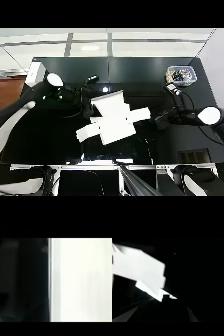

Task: Fold the box and place the chain.

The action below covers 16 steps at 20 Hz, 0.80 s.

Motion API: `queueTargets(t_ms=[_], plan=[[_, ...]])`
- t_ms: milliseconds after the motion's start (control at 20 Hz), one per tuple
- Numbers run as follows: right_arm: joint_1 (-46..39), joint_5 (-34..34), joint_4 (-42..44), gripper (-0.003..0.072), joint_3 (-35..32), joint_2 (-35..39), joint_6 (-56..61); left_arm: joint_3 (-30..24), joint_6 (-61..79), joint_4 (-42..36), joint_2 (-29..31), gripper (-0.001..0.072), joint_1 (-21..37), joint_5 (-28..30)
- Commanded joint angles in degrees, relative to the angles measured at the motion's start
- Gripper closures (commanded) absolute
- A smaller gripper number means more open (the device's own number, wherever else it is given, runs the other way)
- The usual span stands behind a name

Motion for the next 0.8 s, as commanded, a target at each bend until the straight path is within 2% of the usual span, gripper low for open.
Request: queueTargets(t_ms=[0,100,200,350,500,750], plan=[[-1.92,1.31,-5.27,-0.0018,1.77,0.04,0.0,-8.2,19.58,3.61,7.32,0.0681,-3.23,13.68],[-1.9,-2.71,0.44,-0.0017,1.49,0.02,-2.69,-8.24,21.03,3.74,6.38,0.0682,-5.2,15.08],[-1.9,-4.42,5.66,-0.0018,0.46,0.02,-14.86,-8.24,25.38,3.76,5.29,0.0682,-6.93,18.05],[-1.57,-3.82,12.17,-0.0018,-2.01,0.0,-30.86,-8.22,25.49,3.8,2.54,0.0682,-8.33,20.72],[0.37,-4.31,19.61,-0.0018,-5.22,-0.09,-41.03,-8.2,25.46,3.82,0.61,0.0682,-8.35,20.79],[6.19,-4.39,20.83,-0.0018,-9.92,-1.16,-48.87,-8.2,25.03,3.78,-0.13,0.0681,-8.35,20.81]])
